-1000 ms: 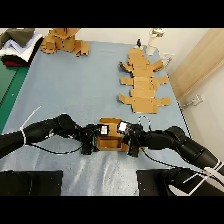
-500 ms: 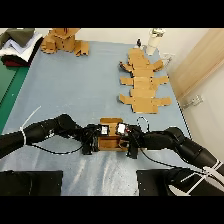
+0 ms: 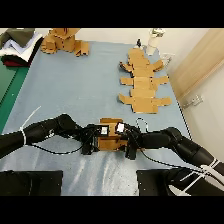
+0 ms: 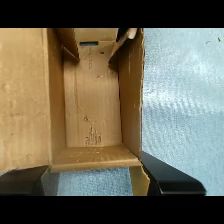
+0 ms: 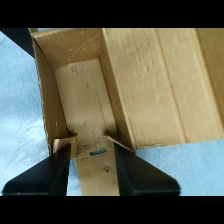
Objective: Fold the box.
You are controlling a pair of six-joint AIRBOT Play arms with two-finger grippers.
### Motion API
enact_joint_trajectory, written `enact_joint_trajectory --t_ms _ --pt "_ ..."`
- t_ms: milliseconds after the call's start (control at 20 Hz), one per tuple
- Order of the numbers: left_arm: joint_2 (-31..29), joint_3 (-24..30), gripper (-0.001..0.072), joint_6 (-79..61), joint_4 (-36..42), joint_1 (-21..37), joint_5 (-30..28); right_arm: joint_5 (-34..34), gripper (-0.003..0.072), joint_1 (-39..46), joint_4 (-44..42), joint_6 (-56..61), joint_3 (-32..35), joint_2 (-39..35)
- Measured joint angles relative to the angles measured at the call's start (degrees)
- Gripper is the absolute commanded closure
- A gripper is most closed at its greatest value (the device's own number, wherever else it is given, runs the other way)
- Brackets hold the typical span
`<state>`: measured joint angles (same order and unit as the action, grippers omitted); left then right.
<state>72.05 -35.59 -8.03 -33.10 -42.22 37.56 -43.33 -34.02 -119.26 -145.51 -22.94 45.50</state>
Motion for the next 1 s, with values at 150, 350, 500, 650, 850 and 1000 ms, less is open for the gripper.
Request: enact_joint_trajectory --t_ms 150,350,500,650,850,1000 --pt "0.0 0.0 0.0417 0.0 0.0 0.0 0.0 0.3 0.0157 0.0 -1.2 -0.7 0.0 0.7" --pt "0.0 0.0 0.0417 0.1 0.1 0.0 0.0 0.5 0.0157 0.0 -1.5 -1.0 0.0 1.4" --pt "0.0 0.0 0.0417 0.1 0.1 0.0 0.0 0.5 0.0167 0.0 -0.6 -1.0 0.0 1.5" --pt "0.0 0.0 0.0417 0.2 0.2 0.0 0.0 -0.9 0.0528 0.0 1.4 -0.4 -0.3 1.3" --pt "0.0 0.0 0.0417 0.3 0.3 0.0 -0.2 -9.4 0.0621 0.0 13.2 15.1 -3.6 -0.9" --pt "0.0 0.0 0.0417 0.3 0.2 0.0 -0.1 -17.5 0.0681 0.9 28.9 35.6 -5.5 -3.3"
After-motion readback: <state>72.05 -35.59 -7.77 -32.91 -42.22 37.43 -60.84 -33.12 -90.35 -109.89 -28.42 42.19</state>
